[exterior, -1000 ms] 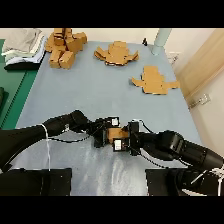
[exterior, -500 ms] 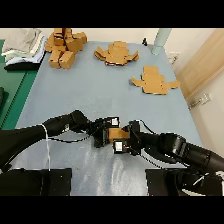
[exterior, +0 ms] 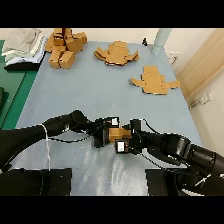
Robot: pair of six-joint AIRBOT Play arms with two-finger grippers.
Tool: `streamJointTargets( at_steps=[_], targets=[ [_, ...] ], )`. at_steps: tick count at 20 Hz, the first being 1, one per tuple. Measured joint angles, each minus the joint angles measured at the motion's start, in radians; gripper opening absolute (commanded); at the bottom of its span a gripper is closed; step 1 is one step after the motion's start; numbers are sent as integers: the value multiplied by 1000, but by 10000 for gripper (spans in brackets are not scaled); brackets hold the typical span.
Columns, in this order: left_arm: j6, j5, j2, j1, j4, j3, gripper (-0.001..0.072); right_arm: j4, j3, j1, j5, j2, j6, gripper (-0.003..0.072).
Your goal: Fold the box.
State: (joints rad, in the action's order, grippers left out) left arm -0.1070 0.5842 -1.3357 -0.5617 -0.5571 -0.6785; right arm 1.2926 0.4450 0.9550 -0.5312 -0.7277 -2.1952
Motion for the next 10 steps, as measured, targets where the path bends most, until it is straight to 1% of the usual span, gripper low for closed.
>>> streamJointTargets(
  at_steps=[3, 4, 5, 10],
  targets=[
    [-1, 0, 0, 0, 0, 0, 452, -6, 0, 0, 2, 14, 3, 496],
    [-1, 0, 0, 0, 0, 0, 452, -11, 0, 0, 5, 16, 4, 484],
    [-1, 0, 0, 0, 0, 0, 452, -20, 0, -1, 10, 18, 4, 404],
    [-1, 0, 0, 0, 0, 0, 452, -33, 0, -2, 20, 8, 14, 397]
  ],
)
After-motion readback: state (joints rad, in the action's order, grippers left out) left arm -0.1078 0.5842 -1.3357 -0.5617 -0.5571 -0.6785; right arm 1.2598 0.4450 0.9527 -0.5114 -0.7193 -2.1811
